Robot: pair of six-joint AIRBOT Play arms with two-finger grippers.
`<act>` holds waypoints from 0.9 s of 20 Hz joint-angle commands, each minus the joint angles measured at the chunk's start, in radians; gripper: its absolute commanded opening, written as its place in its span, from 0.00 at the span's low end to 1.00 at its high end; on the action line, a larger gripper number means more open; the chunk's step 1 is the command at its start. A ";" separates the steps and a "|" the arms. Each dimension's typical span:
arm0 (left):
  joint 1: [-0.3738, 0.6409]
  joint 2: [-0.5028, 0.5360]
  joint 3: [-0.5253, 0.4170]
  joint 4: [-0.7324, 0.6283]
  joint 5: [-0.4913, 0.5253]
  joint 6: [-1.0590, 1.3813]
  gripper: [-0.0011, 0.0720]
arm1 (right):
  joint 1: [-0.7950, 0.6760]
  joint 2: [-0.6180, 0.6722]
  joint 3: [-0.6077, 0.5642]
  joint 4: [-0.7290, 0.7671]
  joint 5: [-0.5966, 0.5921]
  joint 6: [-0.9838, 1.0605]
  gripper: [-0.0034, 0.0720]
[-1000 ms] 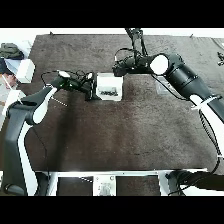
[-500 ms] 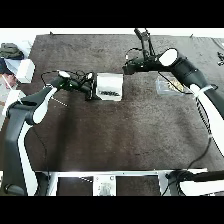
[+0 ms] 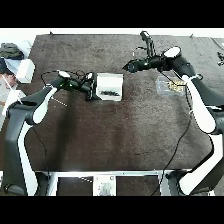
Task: Fold the box and place the chain.
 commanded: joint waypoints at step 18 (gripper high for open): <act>0.001 0.001 0.000 0.000 0.000 0.000 0.39 | 0.150 -0.060 0.045 -0.180 0.264 -0.314 0.29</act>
